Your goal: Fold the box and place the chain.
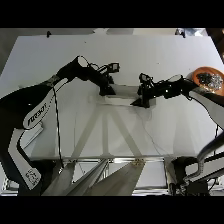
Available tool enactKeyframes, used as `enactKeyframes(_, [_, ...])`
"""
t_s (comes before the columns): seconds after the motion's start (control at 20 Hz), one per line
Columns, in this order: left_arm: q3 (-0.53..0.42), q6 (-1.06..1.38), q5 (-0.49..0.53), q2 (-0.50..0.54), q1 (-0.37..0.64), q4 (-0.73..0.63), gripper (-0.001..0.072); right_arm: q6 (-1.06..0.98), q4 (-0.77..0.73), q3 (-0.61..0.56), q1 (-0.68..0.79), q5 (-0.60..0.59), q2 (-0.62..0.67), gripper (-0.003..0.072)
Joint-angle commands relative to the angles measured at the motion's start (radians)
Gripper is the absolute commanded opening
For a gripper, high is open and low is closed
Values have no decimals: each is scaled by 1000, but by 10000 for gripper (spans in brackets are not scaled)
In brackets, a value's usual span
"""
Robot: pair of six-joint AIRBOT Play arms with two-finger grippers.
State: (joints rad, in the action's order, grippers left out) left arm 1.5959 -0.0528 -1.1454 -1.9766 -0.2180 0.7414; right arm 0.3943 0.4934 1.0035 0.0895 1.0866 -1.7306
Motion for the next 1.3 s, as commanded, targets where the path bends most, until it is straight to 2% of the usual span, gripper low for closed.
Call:
enactKeyframes(0.0, [1, 0, -4, 48, 21, 8, 451, -1, 0, 1, 0, -2, 0, 411])
enactKeyframes(0.2, [1, -28, -10, 131, 59, 169, 451, -1, 0, 1, 0, -2, 0, 411])
enactKeyframes(0.35, [1, -198, -19, 200, 70, 358, 451, -1, 0, 1, 0, -2, 0, 411])
enactKeyframes(0.45, [1, -320, -95, 233, 61, 419, 440, -1, 0, 1, 0, -2, 0, 411])
enactKeyframes(0.5, [1, -346, -162, 242, 51, 420, 371, -1, 0, 1, 0, -2, 0, 411])
enactKeyframes(0.6, [1, -352, -323, 245, 14, 418, 30, -1, 0, 1, 0, -2, 0, 411])
enactKeyframes(0.7, [1, -346, -394, 244, -36, 393, 12, -1, 0, 1, 0, -2, 0, 411])
enactKeyframes(0.8, [1, -298, -361, 238, -78, 261, 15, -1, 0, 1, 0, -2, 0, 411])
enactKeyframes(0.9, [1, -220, -287, 220, -106, 131, 16, -1, 0, 1, 0, -2, 0, 411])
enactKeyframes(1.1, [1, -238, 6, 173, -117, 108, 15, -1, 0, 1, 0, -2, 0, 411])
enactKeyframes(1.25, [1, -311, 173, 132, -98, 107, 13, -1, 0, 1, 0, -2, 0, 411])
